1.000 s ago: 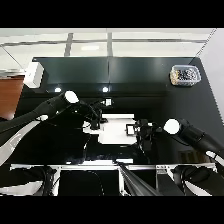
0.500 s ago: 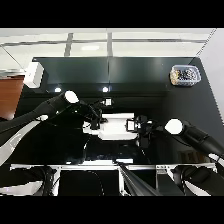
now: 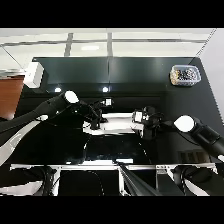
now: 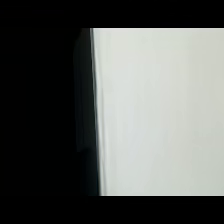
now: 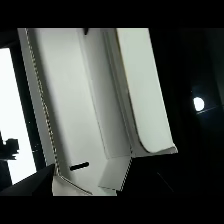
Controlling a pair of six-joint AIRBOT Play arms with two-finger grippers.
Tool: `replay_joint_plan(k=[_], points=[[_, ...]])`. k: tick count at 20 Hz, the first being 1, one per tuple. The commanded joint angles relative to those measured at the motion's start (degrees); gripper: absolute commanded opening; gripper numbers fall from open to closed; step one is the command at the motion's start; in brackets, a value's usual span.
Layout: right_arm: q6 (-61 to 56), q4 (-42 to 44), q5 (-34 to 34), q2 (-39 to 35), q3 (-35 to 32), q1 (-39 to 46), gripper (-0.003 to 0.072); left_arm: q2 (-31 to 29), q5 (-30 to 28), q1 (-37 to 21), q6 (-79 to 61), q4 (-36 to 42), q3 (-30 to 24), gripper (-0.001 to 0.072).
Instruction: Fold the box and place the chain.
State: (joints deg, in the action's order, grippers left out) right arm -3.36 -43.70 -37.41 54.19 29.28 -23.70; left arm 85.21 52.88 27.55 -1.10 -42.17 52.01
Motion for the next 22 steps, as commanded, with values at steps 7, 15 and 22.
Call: replay_joint_plan(k=[7, 15, 22], points=[[20.6, 16.1, -2.7, 8.1, 1.4, 1.9, 0.068, 0.0, 0.1, 0.0, 0.0, 0.0, 0.0, 0.0028], [20.3, 12.5, -5.9, 14.9, 1.4, 2.6, 0.068, 0.0, 0.1, 0.0, 0.0, 0.0, 0.0, 0.0028], [20.3, 12.5, -5.9, 16.3, 1.4, 3.1, 0.0679, 0.0, 0.1, 0.0, 0.0, 0.0, 0.0, 0.0028]])
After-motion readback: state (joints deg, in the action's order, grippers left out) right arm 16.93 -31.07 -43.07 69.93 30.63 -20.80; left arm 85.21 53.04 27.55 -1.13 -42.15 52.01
